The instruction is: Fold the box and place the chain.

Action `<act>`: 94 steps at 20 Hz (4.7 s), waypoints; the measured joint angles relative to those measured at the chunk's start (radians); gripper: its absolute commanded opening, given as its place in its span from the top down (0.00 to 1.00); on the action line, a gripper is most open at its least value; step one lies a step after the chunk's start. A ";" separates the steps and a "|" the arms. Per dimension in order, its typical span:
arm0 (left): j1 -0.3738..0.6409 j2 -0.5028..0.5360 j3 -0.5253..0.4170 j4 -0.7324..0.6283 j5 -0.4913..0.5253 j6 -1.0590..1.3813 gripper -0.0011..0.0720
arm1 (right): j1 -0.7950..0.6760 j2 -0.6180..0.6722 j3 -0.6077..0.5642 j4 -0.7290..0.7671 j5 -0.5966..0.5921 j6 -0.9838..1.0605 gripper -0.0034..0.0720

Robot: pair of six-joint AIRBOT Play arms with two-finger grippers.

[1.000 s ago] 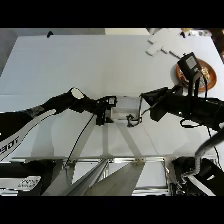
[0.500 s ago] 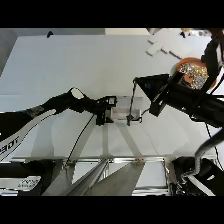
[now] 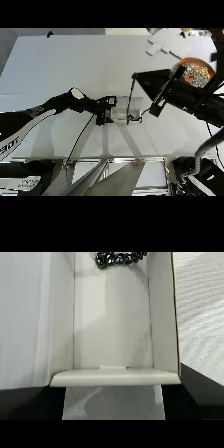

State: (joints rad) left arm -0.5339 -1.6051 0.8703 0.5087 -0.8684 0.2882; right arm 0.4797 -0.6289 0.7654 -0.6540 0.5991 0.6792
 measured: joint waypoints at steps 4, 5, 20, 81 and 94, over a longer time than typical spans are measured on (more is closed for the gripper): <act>0.000 0.000 0.000 0.000 0.000 0.000 0.54 | 0.000 -0.093 -0.016 -0.127 0.175 0.077 0.93; 0.000 0.000 0.000 0.000 0.000 0.000 0.54 | 0.000 -0.123 -0.022 -0.148 0.203 0.092 0.93; 0.000 0.000 0.000 0.000 0.000 0.000 0.54 | 0.000 -0.439 -0.035 -0.230 0.237 0.347 0.68; 0.000 0.000 0.000 0.001 -0.001 0.001 0.54 | 0.487 -0.277 -0.130 -1.089 -0.055 1.748 0.93; 0.000 0.000 0.000 0.000 0.000 0.000 0.54 | 0.330 -0.192 -0.130 -1.127 -0.141 1.734 0.93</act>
State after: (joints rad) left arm -0.5339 -1.6051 0.8703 0.5091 -0.8688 0.2882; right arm 0.8093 -0.8204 0.6357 -1.7809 0.4583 2.4130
